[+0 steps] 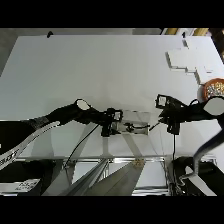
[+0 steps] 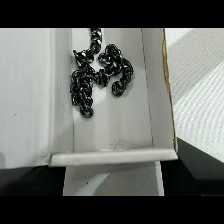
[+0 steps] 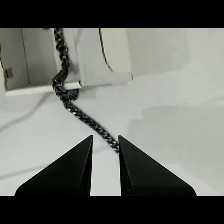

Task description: Fold the box and place the chain.

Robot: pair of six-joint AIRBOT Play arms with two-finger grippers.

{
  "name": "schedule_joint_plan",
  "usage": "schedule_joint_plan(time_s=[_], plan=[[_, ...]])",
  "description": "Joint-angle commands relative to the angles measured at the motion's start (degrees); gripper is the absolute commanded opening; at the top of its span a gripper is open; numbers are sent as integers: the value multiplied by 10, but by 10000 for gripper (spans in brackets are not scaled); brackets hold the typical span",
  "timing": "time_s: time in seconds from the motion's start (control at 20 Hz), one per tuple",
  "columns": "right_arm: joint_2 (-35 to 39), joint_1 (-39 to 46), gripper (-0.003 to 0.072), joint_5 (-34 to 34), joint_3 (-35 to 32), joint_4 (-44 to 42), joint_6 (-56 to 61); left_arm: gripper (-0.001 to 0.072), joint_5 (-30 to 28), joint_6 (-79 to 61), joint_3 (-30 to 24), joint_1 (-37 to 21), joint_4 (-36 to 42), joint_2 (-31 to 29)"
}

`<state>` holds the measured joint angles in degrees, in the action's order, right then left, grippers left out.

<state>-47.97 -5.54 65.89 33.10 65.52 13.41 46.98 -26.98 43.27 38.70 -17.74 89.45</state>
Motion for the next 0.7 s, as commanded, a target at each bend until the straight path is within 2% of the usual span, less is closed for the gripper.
schedule_joint_plan(time_s=[0.0,0.25,0.65], plan=[[-16,-11,206,-67,-52,-2,-35,134,0,0,0,0,0,0],[-16,-72,206,-147,-118,-2,-38,134,0,0,0,0,0,0],[-21,-90,205,-169,-123,-46,-47,134,0,0,0,0,0,0]])
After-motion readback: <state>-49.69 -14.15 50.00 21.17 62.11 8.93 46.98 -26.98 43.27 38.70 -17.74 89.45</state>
